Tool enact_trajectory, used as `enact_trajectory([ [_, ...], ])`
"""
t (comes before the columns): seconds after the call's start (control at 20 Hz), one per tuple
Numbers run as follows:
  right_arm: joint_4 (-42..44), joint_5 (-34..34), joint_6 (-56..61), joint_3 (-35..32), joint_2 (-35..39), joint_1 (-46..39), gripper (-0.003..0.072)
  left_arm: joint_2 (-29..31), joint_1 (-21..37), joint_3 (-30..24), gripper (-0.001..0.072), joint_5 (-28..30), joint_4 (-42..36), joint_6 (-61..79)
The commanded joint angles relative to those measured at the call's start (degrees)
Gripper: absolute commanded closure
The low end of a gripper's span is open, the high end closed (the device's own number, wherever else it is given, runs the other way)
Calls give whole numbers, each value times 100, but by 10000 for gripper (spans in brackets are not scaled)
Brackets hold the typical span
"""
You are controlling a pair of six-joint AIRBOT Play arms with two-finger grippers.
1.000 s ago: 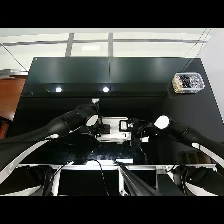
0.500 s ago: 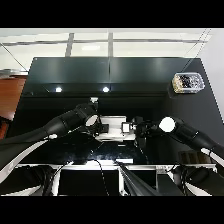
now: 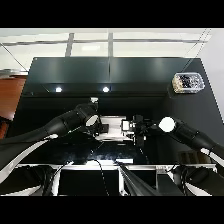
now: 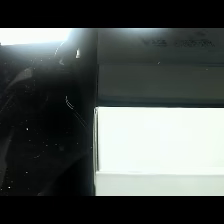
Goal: Fold the box and place the chain.
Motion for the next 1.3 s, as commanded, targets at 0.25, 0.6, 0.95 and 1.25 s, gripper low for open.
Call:
enact_trajectory([
  [0.25,715,-15,352,4,-160,81,447,-4,2,-2,677,0,-2,-9],
  [0.6,973,-378,356,4,-251,280,448,-4,2,-2,677,0,-2,-9],
  [0.95,973,-407,437,4,-251,280,402,-4,0,-2,677,-2,-24,-7],
  [1.25,970,-503,439,4,-251,280,311,-4,0,-2,677,-2,-24,-7],
])
